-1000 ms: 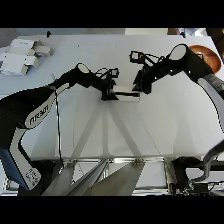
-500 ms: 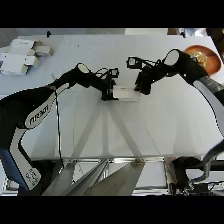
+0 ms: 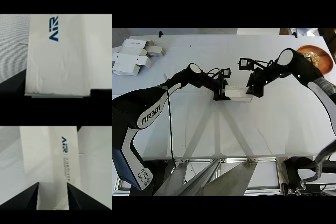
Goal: Fold the box and place the chain.
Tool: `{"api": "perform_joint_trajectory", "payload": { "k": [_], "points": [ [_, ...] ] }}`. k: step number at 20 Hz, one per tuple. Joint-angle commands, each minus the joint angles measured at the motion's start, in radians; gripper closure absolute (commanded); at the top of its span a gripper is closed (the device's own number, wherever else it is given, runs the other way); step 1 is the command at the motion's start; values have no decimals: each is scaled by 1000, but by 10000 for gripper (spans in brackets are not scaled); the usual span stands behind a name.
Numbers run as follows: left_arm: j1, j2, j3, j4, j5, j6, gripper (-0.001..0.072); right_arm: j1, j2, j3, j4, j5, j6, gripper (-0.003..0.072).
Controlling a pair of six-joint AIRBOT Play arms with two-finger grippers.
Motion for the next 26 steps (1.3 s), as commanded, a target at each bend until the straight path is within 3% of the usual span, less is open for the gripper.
{"api": "perform_joint_trajectory", "payload": {
  "k": [1, 8, 19, 22, 26],
  "points": [
    [1, 0, 0, 0, 0, 0, 332, 5, 19, -49, 12, -50, -17, 286],
    [1, 0, 0, 0, 0, 0, 332, 7, 28, -113, 8, -240, -50, 287],
    [1, 0, 0, 0, 0, 0, 332, 10, 70, -114, 5, -249, -50, 314],
    [1, 0, 0, 0, 0, 0, 332, 16, 68, -122, 0, -242, -51, 398],
    [1, 0, 0, 0, 0, 0, 332, 21, 65, -175, -2, -327, -53, 397]
  ]
}}
